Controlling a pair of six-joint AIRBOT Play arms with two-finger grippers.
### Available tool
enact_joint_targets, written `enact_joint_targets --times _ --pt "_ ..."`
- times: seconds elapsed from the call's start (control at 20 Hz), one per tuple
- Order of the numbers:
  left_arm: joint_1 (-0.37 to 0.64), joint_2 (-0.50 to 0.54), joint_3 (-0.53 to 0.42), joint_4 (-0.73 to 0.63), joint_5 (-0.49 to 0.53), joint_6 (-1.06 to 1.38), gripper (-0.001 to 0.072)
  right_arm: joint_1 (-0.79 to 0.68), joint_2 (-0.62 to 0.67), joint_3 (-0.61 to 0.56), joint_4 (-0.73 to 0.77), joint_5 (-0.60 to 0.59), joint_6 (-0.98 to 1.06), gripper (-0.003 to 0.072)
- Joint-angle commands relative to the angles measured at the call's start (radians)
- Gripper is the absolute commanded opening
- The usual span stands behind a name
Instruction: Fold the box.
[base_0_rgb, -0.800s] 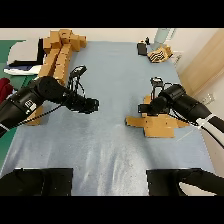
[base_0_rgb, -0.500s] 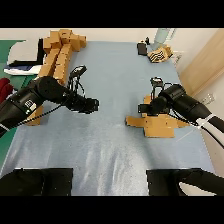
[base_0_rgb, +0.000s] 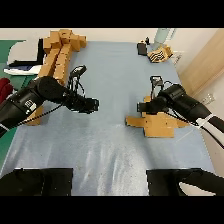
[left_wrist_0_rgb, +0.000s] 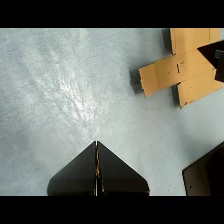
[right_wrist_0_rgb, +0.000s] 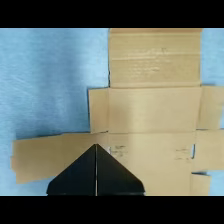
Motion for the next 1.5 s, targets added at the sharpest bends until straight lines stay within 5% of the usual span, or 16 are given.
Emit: enact_joint_targets --times 0.0,0.1,0.25,0.35,0.45,0.5,0.55,0.6,0.9,1.3,1.45 --pt "0.001 0.000 0.000 -0.003 0.061 0.002 0.0015 0.000 -0.011 0.001 0.059 0.069 0.000 0.0003" --pt "0.001 -0.001 0.000 -0.003 0.087 0.002 0.0015 0.000 -0.022 0.001 0.078 0.067 0.000 0.0003" --pt "0.000 -0.001 0.000 -0.004 0.144 0.002 0.0015 -0.075 -0.022 0.072 -0.222 -0.111 -0.002 0.0019" --pt "0.001 -0.002 0.000 -0.004 0.150 0.002 0.0015 -0.221 -0.023 0.146 -0.326 -0.296 -0.106 0.0266" --pt "0.000 -0.002 0.000 -0.004 0.161 0.002 0.0018 -0.419 -0.023 0.177 -0.240 -0.356 -0.224 0.0384" --pt "0.000 -0.004 0.000 -0.004 0.163 0.002 0.0188 -0.515 -0.023 0.177 -0.165 -0.359 -0.299 0.0426" --pt "0.001 -0.005 0.000 -0.004 0.162 0.002 0.0621 -0.613 -0.026 0.177 -0.074 -0.359 -0.387 0.0426" --pt "0.000 -0.006 0.000 -0.005 0.164 0.001 0.0703 -0.694 -0.030 0.177 0.008 -0.361 -0.474 0.0443" --pt "0.001 -0.006 0.000 -0.015 0.146 0.002 0.0703 -0.974 -0.129 0.177 0.344 -0.411 -0.853 0.0445" --pt "0.001 -0.007 0.000 -0.068 0.108 0.002 0.0703 -0.976 -0.281 0.177 0.568 -0.435 -1.074 0.0436" --pt "0.001 -0.007 0.000 -0.068 0.108 -0.001 0.0703 -0.970 -0.304 0.177 0.572 -0.434 -1.082 0.0360"
